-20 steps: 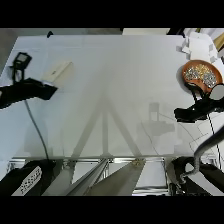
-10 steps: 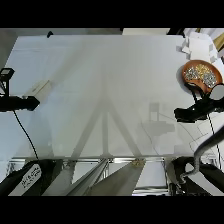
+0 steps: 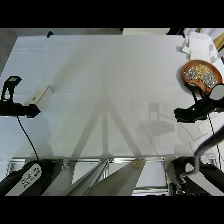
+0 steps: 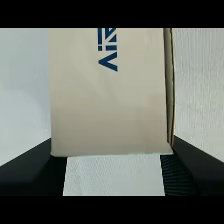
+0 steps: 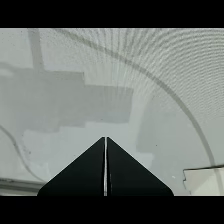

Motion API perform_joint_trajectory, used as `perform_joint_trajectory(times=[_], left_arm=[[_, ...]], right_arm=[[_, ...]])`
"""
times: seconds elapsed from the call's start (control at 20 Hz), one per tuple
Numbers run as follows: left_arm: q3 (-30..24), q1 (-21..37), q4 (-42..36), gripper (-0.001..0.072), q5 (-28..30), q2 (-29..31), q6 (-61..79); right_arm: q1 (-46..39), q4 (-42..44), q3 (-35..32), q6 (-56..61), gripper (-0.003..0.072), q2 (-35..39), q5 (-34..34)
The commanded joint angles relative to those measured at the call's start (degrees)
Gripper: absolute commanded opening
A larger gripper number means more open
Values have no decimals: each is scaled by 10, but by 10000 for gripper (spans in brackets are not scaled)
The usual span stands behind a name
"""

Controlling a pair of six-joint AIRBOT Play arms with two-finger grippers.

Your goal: Fold the box and place the chain.

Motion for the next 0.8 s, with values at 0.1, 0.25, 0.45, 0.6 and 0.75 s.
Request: perform_joint_trajectory(times=[0.1,0.25,0.45,0.6,0.75], left_arm=[[0,0,6,599,-27,5,-1],[0,0,7,699,-10,35,0],[0,0,9,700,2,83,0],[0,0,-14,698,2,116,0],[0,0,-38,697,1,145,0]], right_arm=[[0,0,0,0,13,0,0],[0,0,0,0,13,0,0],[0,0,0,0,13,0,0],[0,0,0,0,13,0,0],[0,0,0,0,13,0,0]])
